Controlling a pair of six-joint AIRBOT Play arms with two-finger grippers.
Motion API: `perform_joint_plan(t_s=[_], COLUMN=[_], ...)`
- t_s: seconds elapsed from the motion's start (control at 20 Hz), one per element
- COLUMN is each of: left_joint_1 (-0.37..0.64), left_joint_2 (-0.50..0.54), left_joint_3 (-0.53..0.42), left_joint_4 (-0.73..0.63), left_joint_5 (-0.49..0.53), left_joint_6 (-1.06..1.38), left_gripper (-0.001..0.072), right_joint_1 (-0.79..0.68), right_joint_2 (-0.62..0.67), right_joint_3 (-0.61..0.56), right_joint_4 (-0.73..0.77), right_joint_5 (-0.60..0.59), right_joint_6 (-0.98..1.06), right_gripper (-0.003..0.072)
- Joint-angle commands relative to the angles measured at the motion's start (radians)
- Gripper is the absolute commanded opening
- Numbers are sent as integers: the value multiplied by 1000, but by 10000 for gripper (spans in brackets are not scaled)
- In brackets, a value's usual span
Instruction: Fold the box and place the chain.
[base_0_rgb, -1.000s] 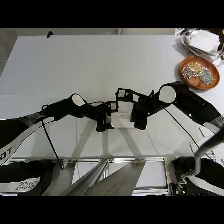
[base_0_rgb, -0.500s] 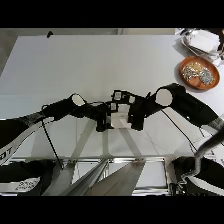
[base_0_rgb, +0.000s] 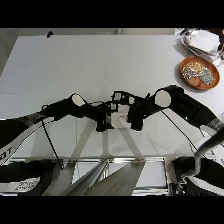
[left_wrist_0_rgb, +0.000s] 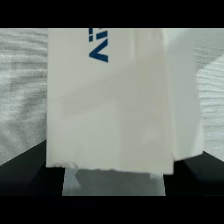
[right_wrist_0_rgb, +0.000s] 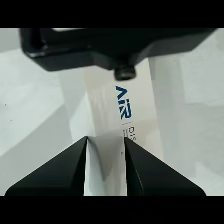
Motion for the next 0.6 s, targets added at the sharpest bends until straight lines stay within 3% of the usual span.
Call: perform_joint_plan(t_s=[0.0, 0.55], left_joint_1=[0, 0], left_joint_2=[1, 1], left_joint_3=[0, 0], left_joint_4=[1, 1], left_joint_5=[0, 0], left_joint_6=[2, 2], left_gripper=[272, 272], right_joint_1=[1, 1], right_joint_2=[-1, 14], right_joint_3=[-2, -2], right_joint_4=[-1, -20], right_joint_5=[-16, -32], right_joint_6=[3, 8], right_gripper=[216, 214])
